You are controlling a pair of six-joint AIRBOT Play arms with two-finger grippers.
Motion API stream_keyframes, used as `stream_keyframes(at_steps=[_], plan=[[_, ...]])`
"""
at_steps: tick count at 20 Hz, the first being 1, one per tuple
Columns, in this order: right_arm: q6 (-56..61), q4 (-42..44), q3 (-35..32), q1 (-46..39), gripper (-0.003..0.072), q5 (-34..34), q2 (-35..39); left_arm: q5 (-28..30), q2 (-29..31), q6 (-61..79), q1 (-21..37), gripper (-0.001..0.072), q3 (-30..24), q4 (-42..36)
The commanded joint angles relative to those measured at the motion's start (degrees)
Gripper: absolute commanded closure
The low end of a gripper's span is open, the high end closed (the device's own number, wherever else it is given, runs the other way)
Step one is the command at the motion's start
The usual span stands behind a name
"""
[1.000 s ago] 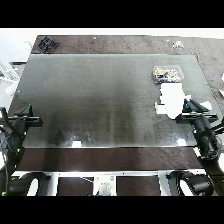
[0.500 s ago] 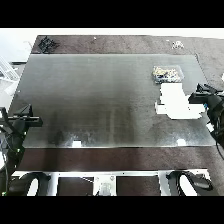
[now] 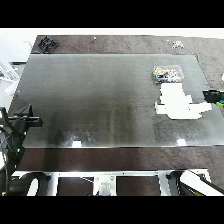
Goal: Fold the box and place the chain.
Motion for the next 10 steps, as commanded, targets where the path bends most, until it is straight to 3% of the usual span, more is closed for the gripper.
stream_keyframes(at_steps=[1, 5, 6, 8, 10], plan=[[10.91, -17.51, 11.45, -5.20, 0.0404, 11.54, -4.98, 0.02, 0.04, 0.02, 0.07, 0.0687, -0.02, 0.02], [15.15, -28.06, 28.35, -5.38, 0.0368, 23.96, -15.47, 0.02, 0.04, 0.02, 0.07, 0.0687, -0.02, 0.02], [15.17, -28.22, 32.87, -5.38, 0.0279, 28.70, -18.99, 0.02, 0.04, 0.02, 0.07, 0.0687, -0.02, 0.02], [16.13, -30.21, 41.31, -5.27, 0.0245, 36.37, -25.88, 0.02, 0.04, 0.02, 0.07, 0.0687, -0.02, 0.02], [16.72, -33.44, 49.05, -4.50, 0.0235, 39.34, -32.15, 0.00, 0.04, 0.02, 0.07, 0.0687, -0.02, 0.02]])
